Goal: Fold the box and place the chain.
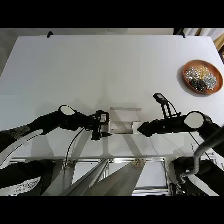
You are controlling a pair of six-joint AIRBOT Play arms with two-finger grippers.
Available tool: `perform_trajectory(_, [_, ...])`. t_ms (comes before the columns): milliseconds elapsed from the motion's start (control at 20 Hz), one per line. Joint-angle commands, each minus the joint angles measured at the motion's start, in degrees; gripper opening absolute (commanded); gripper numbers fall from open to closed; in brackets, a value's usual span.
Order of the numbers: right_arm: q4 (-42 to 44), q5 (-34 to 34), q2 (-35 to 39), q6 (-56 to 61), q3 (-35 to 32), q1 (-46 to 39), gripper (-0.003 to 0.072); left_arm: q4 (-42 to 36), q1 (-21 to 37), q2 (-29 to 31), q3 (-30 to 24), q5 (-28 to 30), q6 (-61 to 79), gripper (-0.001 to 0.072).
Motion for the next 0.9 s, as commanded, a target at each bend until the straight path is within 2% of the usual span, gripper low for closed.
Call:
perform_trajectory(0, [-6.56, -2.19, -0.85, 6.73, 1.99, 3.69, 0.0417, 0.00, 0.00, 0.04, 0.02, 0.00, 0.02, 0.0153])
perform_trajectory(200, [-14.64, -1.36, -4.74, 14.05, 6.99, 8.46, 0.0417, 0.00, 0.00, 0.04, 0.02, 0.00, 0.02, 0.0153])
perform_trajectory(450, [-15.78, -1.49, -9.38, 18.14, 9.14, 12.22, 0.0417, 0.00, 0.00, 0.04, 0.02, 0.02, 0.02, 0.0153])
perform_trajectory(850, [-20.48, -0.31, -10.19, 23.15, 11.23, 12.63, 0.0416, 0.00, 0.00, 0.04, 0.00, 0.00, 0.02, 0.0153])
